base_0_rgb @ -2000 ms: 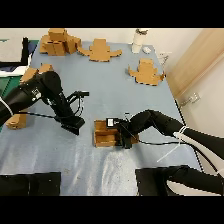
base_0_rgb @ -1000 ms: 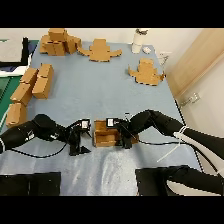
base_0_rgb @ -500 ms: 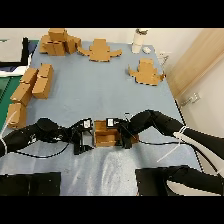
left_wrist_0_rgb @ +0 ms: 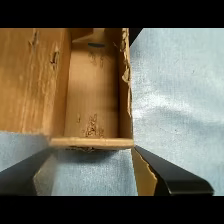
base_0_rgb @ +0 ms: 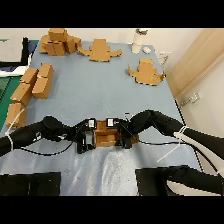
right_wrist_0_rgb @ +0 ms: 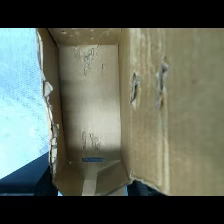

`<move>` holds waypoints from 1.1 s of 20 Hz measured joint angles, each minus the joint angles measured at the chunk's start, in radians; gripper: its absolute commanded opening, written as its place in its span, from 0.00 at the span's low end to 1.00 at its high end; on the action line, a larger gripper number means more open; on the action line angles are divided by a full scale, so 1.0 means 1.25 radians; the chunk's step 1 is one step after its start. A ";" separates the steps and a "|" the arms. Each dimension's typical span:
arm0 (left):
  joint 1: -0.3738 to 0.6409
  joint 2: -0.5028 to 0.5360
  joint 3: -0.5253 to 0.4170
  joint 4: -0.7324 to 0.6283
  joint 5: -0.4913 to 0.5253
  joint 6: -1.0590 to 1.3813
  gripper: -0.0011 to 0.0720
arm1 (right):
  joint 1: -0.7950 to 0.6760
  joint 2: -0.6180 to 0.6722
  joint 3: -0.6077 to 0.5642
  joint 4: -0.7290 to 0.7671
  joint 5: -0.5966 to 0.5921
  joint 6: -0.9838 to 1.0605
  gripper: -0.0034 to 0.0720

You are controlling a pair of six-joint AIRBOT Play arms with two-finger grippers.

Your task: Fold the box.

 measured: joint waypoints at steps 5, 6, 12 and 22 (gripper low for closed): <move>-0.019 -0.021 0.022 0.000 0.003 0.000 0.97 | 0.000 0.000 0.000 0.000 0.000 0.000 0.67; -0.021 -0.027 0.028 0.000 0.004 -0.001 0.97 | 0.000 0.000 0.000 0.000 0.000 0.000 0.67; -0.034 -0.049 0.053 0.021 0.004 -0.020 0.97 | 0.000 0.000 0.000 0.000 0.000 0.000 0.67; -0.042 -0.066 0.073 0.066 -0.002 -0.067 0.73 | 0.000 0.000 0.000 0.000 0.000 0.000 0.67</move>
